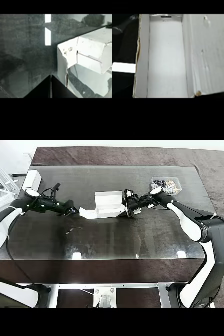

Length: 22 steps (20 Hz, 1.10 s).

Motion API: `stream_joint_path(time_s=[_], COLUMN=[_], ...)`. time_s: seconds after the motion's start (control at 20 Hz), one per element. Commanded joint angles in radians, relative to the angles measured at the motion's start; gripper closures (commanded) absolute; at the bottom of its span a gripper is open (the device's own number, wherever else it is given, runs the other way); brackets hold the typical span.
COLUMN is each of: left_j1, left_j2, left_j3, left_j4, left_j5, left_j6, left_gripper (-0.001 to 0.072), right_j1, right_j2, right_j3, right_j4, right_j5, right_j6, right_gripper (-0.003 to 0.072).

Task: Fold the box and place the chain.

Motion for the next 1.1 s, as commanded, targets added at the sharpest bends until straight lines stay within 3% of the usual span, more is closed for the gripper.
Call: stream_joint_path(time_s=[0.0, 0.6, 1.05], left_j1=[-0.035, -0.115, -0.127], left_j2=[-0.012, -0.047, -0.056], left_j3=[0.0, -0.007, -0.001], left_j4=[0.011, -0.074, -0.234], left_j5=[0.018, 0.1, 0.072], left_j6=[-0.047, -0.054, 0.054], left_gripper=[0.0688, 0.0689, 0.0689], right_j1=[0.0, 0.0, 0.0], right_j2=[0.0, 0.0, 0.0], right_j3=[0.0, 0.0, 0.0], right_j4=[0.0, 0.001, 0.001], right_j5=[0.0, 0.0, 0.0], right_j6=[0.0, 0.0, 0.0], right_gripper=[0.0099, 0.01, 0.01])
